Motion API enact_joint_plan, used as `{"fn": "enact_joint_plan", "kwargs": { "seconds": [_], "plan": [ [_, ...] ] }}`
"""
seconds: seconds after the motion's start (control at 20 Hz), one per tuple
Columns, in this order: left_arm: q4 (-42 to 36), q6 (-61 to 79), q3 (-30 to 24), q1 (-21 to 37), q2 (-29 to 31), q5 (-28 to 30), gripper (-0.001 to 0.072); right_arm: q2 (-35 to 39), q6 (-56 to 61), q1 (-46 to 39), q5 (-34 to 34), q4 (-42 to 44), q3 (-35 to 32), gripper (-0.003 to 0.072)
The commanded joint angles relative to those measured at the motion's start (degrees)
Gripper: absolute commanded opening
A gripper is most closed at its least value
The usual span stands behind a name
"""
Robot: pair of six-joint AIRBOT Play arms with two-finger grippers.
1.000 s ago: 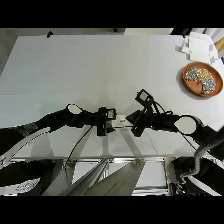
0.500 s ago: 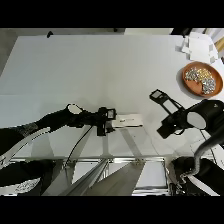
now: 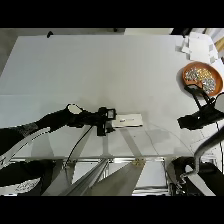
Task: Fold the box and place the chain.
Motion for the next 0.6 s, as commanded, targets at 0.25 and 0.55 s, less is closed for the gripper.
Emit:
{"fn": "enact_joint_plan", "kwargs": {
  "seconds": [0.25, 0.55],
  "plan": [
    [0.0, 0.0, 0.0, 0.0, 0.0, -0.4, 0.0065, 0.0, 0.2, -2.5, -1.4, 2.7, 0.0, 0.0022],
    [0.0, 0.0, 0.0, 0.1, 0.7, -0.6, 0.0007, 0.0, 0.2, -2.5, -1.2, 2.6, 0.0, 0.0022]
  ]
}}
